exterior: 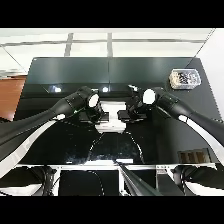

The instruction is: Fold the box and place the chain.

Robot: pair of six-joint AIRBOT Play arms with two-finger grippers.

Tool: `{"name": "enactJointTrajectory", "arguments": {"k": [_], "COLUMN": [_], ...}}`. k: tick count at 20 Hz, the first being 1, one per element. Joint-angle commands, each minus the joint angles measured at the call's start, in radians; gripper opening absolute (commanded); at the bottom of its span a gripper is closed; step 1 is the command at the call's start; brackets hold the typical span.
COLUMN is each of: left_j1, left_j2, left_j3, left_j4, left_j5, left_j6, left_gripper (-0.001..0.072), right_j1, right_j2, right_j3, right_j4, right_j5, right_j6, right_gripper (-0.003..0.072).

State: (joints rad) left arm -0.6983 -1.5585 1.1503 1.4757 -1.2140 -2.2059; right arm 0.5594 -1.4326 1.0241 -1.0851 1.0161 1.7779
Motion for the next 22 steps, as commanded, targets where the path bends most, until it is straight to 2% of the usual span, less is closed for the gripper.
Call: {"name": "enactJointTrajectory", "arguments": {"k": [1, 5, 9, 11, 22], "left_j1": [0.001, 0.001, 0.001, 0.001, 0.001], "left_j2": [0.0, 0.0, 0.0, 0.0, 0.0], "left_j3": [0.0, 0.0, 0.0, 0.0, 0.0], "left_j4": [0.001, 0.0, 0.0, 0.0, 0.0], "left_j5": [0.001, 0.0, 0.0, 0.001, 0.0], "left_j6": [0.0, 0.0, 0.0, 0.0, 0.0], "left_gripper": [0.0026, 0.0026, 0.0026, 0.0026, 0.0026], "right_j1": [0.026, 0.055, 0.126, 0.148, 0.155], "right_j2": [-0.004, -0.034, -0.123, -0.148, -0.166], "right_j3": [0.01, 0.071, 0.195, 0.213, 0.215], "right_j4": [-0.088, -0.141, -0.33, -0.391, -0.33], "right_j5": [0.0, 0.04, 0.199, 0.239, 0.169], "right_j6": [0.105, 0.159, 0.296, 0.406, 0.449], "right_gripper": [0.0242, 0.0242, 0.0242, 0.0242, 0.0242]}}
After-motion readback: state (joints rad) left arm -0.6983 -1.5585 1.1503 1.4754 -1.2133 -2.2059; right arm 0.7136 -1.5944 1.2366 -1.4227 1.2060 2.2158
